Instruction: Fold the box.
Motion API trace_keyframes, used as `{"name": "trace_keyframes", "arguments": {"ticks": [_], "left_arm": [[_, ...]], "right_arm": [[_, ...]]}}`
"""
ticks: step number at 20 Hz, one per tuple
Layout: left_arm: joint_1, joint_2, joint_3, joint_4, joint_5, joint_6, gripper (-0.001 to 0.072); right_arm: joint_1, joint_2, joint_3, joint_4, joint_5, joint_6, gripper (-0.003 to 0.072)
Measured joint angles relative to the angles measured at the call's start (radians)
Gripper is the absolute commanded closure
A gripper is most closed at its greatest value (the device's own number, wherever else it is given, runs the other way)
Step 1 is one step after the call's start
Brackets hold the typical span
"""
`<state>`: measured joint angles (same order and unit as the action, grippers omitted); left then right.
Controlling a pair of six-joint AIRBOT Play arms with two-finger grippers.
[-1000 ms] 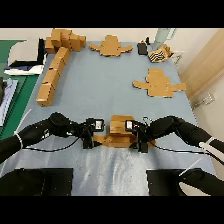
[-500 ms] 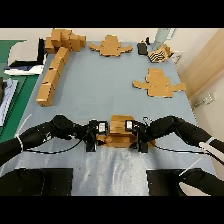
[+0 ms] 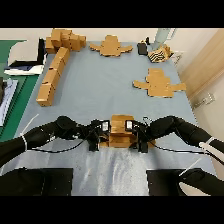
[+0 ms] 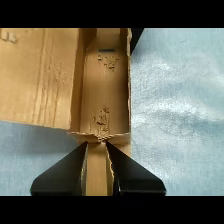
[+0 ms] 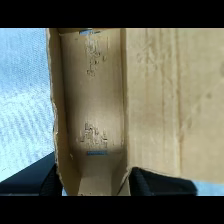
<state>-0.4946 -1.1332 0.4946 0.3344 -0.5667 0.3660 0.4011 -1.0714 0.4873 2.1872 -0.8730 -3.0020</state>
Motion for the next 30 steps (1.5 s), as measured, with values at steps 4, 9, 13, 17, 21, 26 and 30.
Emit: {"name": "trace_keyframes", "arguments": {"ticks": [4, 9, 13, 17, 21, 26, 30], "left_arm": [[-0.024, -0.008, 0.005, -0.034, 0.008, 0.005, 0.0533], [-0.039, -0.012, 0.006, -0.077, 0.007, 0.009, 0.0529], [-0.042, -0.012, 0.006, -0.093, -0.006, 0.011, 0.007], [-0.042, -0.012, 0.006, -0.096, -0.013, 0.011, 0.007], [-0.042, -0.012, 0.006, -0.098, -0.016, 0.011, 0.021], [-0.042, 0.009, 0.008, 0.027, 0.013, -0.117, 0.0694], [-0.038, 0.141, 0.018, 0.327, -0.007, -0.487, 0.0694]], "right_arm": [[0.0, 0.0, 0.0, 0.0, 0.0, 0.0, 0.026], [0.0, 0.0, 0.0, 0.0, 0.0, -0.001, 0.026], [0.0, 0.0, 0.0, -0.003, 0.0, -0.003, 0.026], [0.0, 0.0, 0.0, -0.003, 0.0, -0.002, 0.026], [0.0, 0.0, 0.0, -0.002, 0.0, -0.002, 0.026], [0.0, 0.0, 0.0, 0.001, 0.0, 0.002, 0.026], [0.0, 0.0, 0.0, 0.001, 0.0, 0.002, 0.026]]}}
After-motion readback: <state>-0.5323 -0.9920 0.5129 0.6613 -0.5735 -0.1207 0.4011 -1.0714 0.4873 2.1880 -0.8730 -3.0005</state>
